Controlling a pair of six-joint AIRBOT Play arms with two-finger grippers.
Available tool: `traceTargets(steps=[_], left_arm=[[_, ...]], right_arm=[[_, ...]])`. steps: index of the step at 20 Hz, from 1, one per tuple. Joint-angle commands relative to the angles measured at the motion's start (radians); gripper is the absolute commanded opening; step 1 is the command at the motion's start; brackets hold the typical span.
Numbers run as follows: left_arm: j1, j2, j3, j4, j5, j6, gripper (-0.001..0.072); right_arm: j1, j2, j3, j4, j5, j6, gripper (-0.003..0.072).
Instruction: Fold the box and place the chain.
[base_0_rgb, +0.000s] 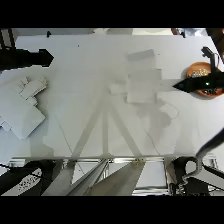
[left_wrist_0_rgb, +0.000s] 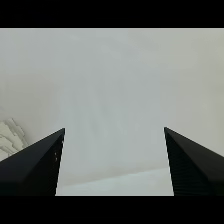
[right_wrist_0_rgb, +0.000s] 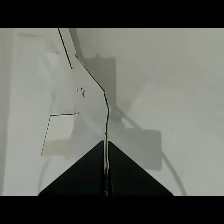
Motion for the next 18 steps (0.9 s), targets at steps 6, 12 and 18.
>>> traceTargets(steps=[6, 12, 18], left_arm=[[-0.001, -0.001, 0.001, 0.0, 0.0, 0.0, 0.0699], [-0.001, -0.001, 0.001, 0.0, 0.0, 0.0, 0.0699], [-0.001, -0.001, 0.001, 0.0, 0.0, 0.0, 0.0699]], right_arm=[[0.421, -0.064, -0.066, 0.119, -0.547, 0.004, 0.0011], [0.473, -0.135, -0.262, 0.13, -0.839, -0.007, 0.0011], [0.473, -0.14, -0.268, 0.138, -0.875, -0.079, 0.0012]])
